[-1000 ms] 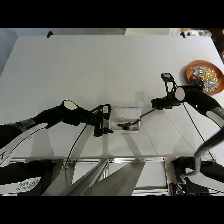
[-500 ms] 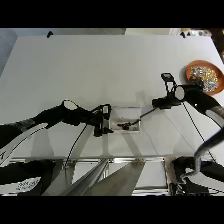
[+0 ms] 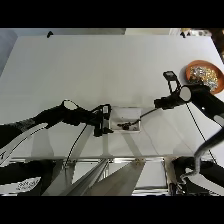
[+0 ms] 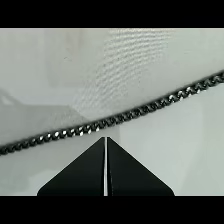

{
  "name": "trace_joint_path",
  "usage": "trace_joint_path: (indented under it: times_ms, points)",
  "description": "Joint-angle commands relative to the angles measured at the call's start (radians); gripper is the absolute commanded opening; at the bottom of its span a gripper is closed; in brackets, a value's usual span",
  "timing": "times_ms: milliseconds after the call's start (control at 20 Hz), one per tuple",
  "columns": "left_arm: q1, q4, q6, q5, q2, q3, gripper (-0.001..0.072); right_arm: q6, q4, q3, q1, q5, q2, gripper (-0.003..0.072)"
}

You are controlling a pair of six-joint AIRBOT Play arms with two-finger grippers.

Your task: Fold the box and place the chain.

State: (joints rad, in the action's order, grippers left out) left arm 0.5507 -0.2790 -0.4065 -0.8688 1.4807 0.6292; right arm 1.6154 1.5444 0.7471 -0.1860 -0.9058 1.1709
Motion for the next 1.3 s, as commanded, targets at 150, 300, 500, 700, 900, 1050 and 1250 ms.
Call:
trace_joint_path:
  times_ms: [150,300,500,700,900,1050,1250]
  points:
    - [0.0,0.0,0.0,0.0,0.0,0.0,0.0069,-0.004,0.03,0.001,0.0,-0.06,-0.097,0.0029]
    - [0.0,0.0,0.0,0.0,0.0,0.0,0.0069,0.008,0.026,0.001,0.0,-0.038,-0.063,0.0297]
    - [0.0,0.0,0.0,0.0,0.0,0.0,0.0069,0.062,0.019,0.001,0.0,-0.004,0.025,0.0298]
    - [0.0,0.0,0.0,0.0,0.0,0.0,0.0069,0.064,0.002,0.001,0.0,0.01,0.116,0.03]
    - [0.0,0.0,0.0,0.0,0.0,0.0,0.0069,0.068,-0.001,0.001,0.0,0.059,0.124,0.03]
    - [0.0,0.0,0.0,0.0,0.0,0.0,0.0069,0.083,0.0,0.001,0.0,0.063,0.124,0.03]
    - [0.0,0.0,0.0,0.0,0.0,0.0,0.0069,0.083,0.0,0.001,0.0,0.062,0.124,0.0297]
